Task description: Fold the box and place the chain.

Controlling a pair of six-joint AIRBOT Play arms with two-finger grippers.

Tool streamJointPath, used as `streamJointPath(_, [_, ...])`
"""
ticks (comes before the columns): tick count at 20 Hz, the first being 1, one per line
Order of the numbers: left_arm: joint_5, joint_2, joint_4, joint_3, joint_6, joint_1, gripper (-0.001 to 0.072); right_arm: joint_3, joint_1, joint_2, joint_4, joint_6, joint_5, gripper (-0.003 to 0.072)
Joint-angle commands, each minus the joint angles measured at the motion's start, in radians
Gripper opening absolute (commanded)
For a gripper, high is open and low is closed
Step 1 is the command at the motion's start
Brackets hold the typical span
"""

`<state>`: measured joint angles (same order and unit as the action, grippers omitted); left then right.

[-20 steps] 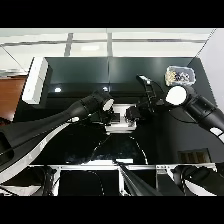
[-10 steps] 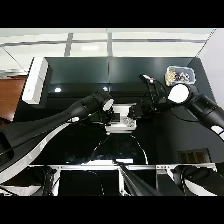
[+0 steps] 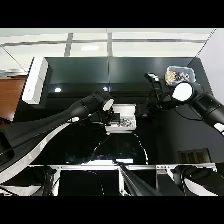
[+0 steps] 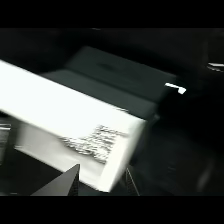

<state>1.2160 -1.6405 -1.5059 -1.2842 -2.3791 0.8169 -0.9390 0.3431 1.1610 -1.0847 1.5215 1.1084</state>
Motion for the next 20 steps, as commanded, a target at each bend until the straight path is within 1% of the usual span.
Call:
streamJointPath(1, [0.008, -0.001, 0.004, 0.0, 0.0, -0.003, 0.0028, 0.0, -0.058, 0.0, -0.111, -0.004, 0.095, 0.0347])
streamJointPath(3, [0.028, -0.001, 0.004, -0.002, 0.023, -0.003, 0.003, 0.0, -0.063, 0.0, -0.151, -0.016, 0.131, 0.0347])
streamJointPath(4, [0.046, 0.0, 0.001, -0.007, 0.022, -0.002, 0.0105, 0.0, -0.063, 0.0, -0.156, -0.016, 0.14, 0.0346])
streamJointPath(5, [0.055, 0.001, -0.002, -0.016, 0.021, -0.002, 0.0373, 0.0, -0.063, 0.0, -0.156, -0.016, 0.141, 0.0346])
streamJointPath(6, [0.065, 0.006, -0.003, -0.026, 0.024, 0.0, 0.0657, 0.0, -0.063, 0.0, -0.156, -0.016, 0.141, 0.0346])
streamJointPath(7, [0.067, 0.021, -0.015, -0.036, 0.051, 0.005, 0.0712, 0.0, -0.063, 0.0, -0.156, -0.016, 0.138, 0.0346])
streamJointPath(10, [0.086, 0.124, -0.117, -0.035, 0.123, 0.032, 0.0711, 0.0, -0.063, 0.0, -0.156, -0.016, 0.138, 0.0346])
streamJointPath(12, [0.122, 0.224, -0.205, -0.003, 0.174, 0.039, 0.0712, 0.0, -0.063, 0.0, -0.156, -0.016, 0.138, 0.0347])
streamJointPath(14, [0.168, 0.337, -0.3, 0.08, 0.184, 0.006, 0.0712, 0.0, -0.063, 0.0, -0.156, -0.016, 0.139, 0.0346])
streamJointPath(15, [0.173, 0.406, -0.306, 0.15, 0.201, -0.037, 0.0712, 0.0, -0.063, 0.0, -0.158, -0.016, 0.139, 0.0346])
streamJointPath(16, [0.162, 0.482, -0.288, 0.236, 0.214, -0.09, 0.0711, 0.0, -0.063, 0.0, -0.163, -0.015, 0.139, 0.0346])
streamJointPath(17, [0.117, 0.567, -0.256, 0.344, 0.22, -0.164, 0.0711, 0.0, -0.063, 0.0, -0.169, -0.015, 0.138, 0.0346])
streamJointPath(18, [0.042, 0.649, -0.184, 0.45, 0.255, -0.251, 0.0711, 0.0, -0.063, 0.0, -0.169, -0.015, 0.138, 0.0346])
streamJointPath(19, [-0.074, 0.726, -0.038, 0.561, 0.357, -0.36, 0.0711, 0.0, -0.063, 0.0, -0.169, -0.015, 0.138, 0.0346])
streamJointPath(20, [-0.193, 0.785, 0.185, 0.662, 0.569, -0.473, 0.0711, 0.0, -0.062, 0.0, -0.168, -0.014, 0.136, 0.0346])
